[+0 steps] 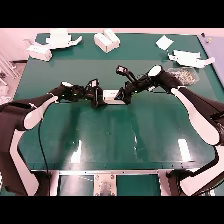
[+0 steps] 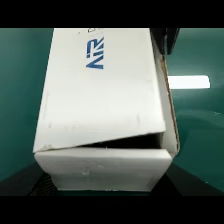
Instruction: Fold the box and place the chain.
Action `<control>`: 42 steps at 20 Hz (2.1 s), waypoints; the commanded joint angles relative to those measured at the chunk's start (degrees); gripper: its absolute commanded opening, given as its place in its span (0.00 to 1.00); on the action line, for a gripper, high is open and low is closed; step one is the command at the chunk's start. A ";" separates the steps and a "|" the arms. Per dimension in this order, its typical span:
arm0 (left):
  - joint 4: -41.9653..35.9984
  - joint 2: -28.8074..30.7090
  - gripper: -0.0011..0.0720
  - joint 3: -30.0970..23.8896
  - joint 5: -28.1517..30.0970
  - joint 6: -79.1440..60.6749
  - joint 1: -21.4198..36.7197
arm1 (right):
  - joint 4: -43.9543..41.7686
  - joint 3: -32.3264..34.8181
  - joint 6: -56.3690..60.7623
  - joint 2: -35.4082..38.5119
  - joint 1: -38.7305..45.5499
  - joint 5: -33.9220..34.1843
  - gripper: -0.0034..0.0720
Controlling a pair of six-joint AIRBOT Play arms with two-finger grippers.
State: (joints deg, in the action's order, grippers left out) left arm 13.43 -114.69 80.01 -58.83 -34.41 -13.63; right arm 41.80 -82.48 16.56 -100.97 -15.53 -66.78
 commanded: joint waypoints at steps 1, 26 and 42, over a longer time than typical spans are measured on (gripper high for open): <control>0.09 0.04 0.65 -0.02 -0.15 -0.04 -0.02 | -5.14 0.44 -3.32 0.46 0.02 -0.48 0.05; 0.09 0.04 0.65 -0.02 -0.17 -0.07 -0.02 | -8.39 6.67 -3.72 -1.44 3.30 2.95 0.05; 0.09 0.04 0.66 -0.02 -0.17 -0.11 -0.02 | -8.72 8.90 -2.03 -1.49 3.37 3.50 0.05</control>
State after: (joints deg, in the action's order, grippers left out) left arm 13.56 -114.69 79.96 -59.13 -34.63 -13.65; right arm 32.23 -74.15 13.17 -102.17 -12.16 -63.24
